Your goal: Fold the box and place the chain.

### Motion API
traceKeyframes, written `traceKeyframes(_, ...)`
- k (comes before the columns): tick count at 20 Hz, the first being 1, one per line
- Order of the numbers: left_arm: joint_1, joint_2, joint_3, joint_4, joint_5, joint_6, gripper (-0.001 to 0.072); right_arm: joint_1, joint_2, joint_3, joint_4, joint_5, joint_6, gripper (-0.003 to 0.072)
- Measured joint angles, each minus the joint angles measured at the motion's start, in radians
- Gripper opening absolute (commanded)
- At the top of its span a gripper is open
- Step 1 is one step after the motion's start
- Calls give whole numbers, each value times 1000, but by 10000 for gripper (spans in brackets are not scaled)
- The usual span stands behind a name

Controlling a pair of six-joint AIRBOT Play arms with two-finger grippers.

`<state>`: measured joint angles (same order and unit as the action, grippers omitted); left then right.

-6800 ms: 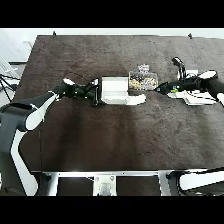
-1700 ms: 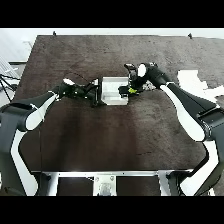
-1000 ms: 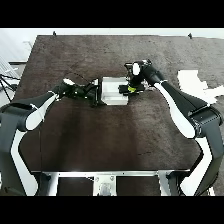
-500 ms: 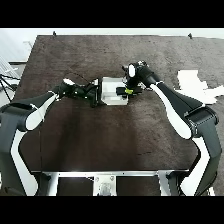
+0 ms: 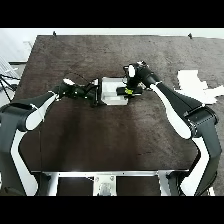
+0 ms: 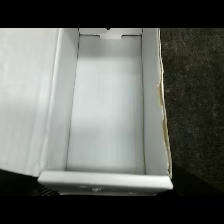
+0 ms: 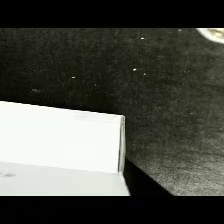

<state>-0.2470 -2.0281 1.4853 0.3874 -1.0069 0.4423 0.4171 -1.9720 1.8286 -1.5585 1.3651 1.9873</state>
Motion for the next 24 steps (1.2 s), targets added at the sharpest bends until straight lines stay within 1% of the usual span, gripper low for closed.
traceKeyframes(1, 0, 0, 0, 0, 0, -1, 450, 0, 0, 0, 2, -1, 1, 10)
traceKeyframes(3, 0, 0, 0, 0, 0, 0, 450, 0, 0, 0, 5, -1, 0, 10)
traceKeyframes(4, 0, 0, 0, 0, 0, 0, 450, 0, 0, 0, 7, -1, -1, 90)
traceKeyframes(5, 0, 0, 0, 1, -1, 3, 450, 0, 0, 0, 11, 0, -9, 389)
traceKeyframes(6, 0, 0, 0, 1, 0, 3, 450, 2, 0, 1, 25, -2, -9, 561)
traceKeyframes(13, 0, 0, 0, 1, 0, 2, 450, 0, 28, 1, 19, -2, -32, 561)
traceKeyframes(19, 0, 0, 0, 1, 0, 1, 450, -6, 135, 1, 6, -5, -116, 561)
traceKeyframes(23, 0, 0, 0, 1, 0, 1, 450, -55, 203, 1, -10, -61, -181, 553)
traceKeyframes(24, 0, 0, 0, 1, 0, 1, 450, -76, 208, 1, -16, -89, -198, 467)
